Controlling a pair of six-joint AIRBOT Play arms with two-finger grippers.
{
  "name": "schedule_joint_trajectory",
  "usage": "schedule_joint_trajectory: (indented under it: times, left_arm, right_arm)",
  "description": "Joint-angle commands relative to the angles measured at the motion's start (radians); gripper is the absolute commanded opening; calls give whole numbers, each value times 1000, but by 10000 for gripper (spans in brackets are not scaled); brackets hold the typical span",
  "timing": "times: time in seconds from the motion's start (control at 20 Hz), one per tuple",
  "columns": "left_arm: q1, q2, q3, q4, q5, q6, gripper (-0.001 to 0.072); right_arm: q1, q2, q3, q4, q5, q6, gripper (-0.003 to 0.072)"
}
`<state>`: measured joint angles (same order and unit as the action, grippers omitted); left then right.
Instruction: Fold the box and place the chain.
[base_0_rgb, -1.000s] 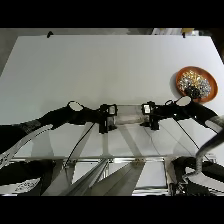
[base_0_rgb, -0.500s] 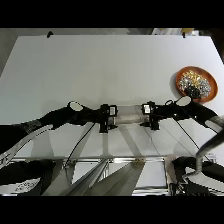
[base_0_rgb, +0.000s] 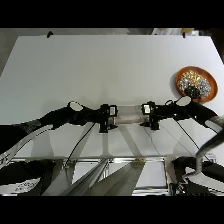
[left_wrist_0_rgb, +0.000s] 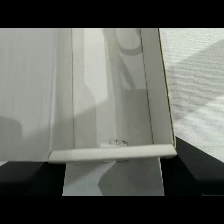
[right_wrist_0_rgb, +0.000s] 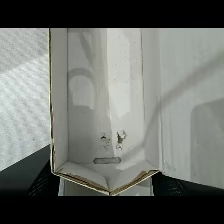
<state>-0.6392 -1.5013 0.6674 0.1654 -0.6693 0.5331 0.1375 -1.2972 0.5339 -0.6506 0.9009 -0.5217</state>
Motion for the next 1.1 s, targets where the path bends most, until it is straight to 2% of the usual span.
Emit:
schedule_joint_trajectory:
  times: [0.0, 0.5, 0.55, 0.65, 0.8, 1.05]
  left_arm:
    - [0, -1, 0, 0, -1, 0, 170]
    - [0, -1, 0, 0, -1, 0, 170]
    - [0, -1, 0, 0, -1, 0, 170]
    - [0, 0, 0, 0, -1, 0, 170]
    - [0, 0, 0, 0, -1, 0, 170]
    - [0, 0, 0, 0, -1, 0, 170]
  right_arm:
    - [0, 1, 1, 0, 0, 0, 394]
    - [0, 1, 1, -2, 6, 2, 394]
    - [-1, 1, 1, 0, 6, 2, 429]
    - [-1, 12, 1, 0, -7, 2, 680]
    - [-29, 69, 1, -18, -7, 91, 691]
    - [-153, 170, 1, -288, 63, 425, 689]
